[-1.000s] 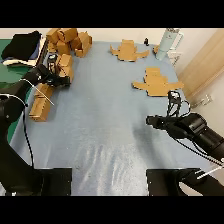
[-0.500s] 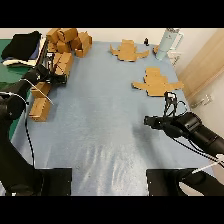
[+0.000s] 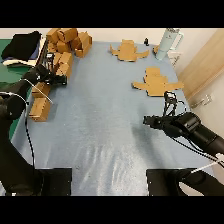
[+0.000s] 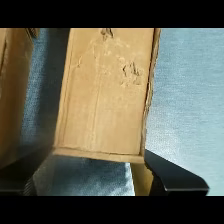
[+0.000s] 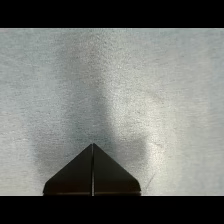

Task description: Fold the box.

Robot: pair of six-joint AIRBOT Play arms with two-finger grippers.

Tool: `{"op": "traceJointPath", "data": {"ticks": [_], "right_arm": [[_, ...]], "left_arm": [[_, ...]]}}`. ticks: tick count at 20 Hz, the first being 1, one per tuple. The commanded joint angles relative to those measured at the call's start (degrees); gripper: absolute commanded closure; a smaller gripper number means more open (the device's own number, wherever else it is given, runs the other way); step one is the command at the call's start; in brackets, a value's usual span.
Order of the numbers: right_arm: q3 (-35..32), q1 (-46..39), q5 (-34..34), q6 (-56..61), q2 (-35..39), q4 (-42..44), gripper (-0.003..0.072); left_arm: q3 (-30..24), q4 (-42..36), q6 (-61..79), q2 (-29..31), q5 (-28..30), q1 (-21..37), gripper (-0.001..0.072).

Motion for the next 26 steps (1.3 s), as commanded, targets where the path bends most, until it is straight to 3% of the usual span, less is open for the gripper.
{"op": "traceJointPath", "data": {"ticks": [1, 5, 11, 12, 13, 14, 18, 21, 26], "right_arm": [[0.0, 0.0, 0.0, 0.0, 0.0, 0.1, 0.0681], [0.0, 0.0, 0.0, 0.0, 0.0, 0.5, 0.0681], [0.2, 0.0, 0.0, -6.4, -0.1, 3.2, 0.0681], [0.5, 0.0, 0.1, -9.0, -0.1, 4.7, 0.0681], [1.0, 0.0, 0.0, -9.7, -0.1, 5.6, 0.0681], [1.6, 0.0, 0.0, -9.7, -0.1, 5.7, 0.0681], [5.5, 0.0, -0.3, -11.8, -0.5, 5.7, 0.0681], [10.7, 0.0, -3.1, -14.2, -4.6, 6.3, 0.0681], [20.7, 0.0, -8.9, -22.0, -17.0, 12.5, 0.0681]], "left_arm": [[0.0, -0.2, -0.7, 0.1, -3.0, 0.0, 0.0007], [2.1, 0.0, -0.7, 1.3, -10.2, 0.7, 0.0007], [10.4, -0.3, -0.7, 6.1, -31.3, 1.7, 0.0009], [11.5, -0.5, -0.9, 6.9, -33.6, 1.6, 0.0183], [12.5, -0.9, -1.6, 7.5, -36.0, 1.4, 0.0596], [13.0, -1.5, -1.3, 8.2, -37.4, 1.1, 0.0696], [12.7, -1.0, -1.5, 11.8, -42.4, -1.4, 0.0702], [6.3, -0.7, -1.5, 17.1, -43.3, -4.8, 0.0703], [-18.1, -0.6, -3.3, 33.5, -31.5, -13.0, 0.0703]]}}
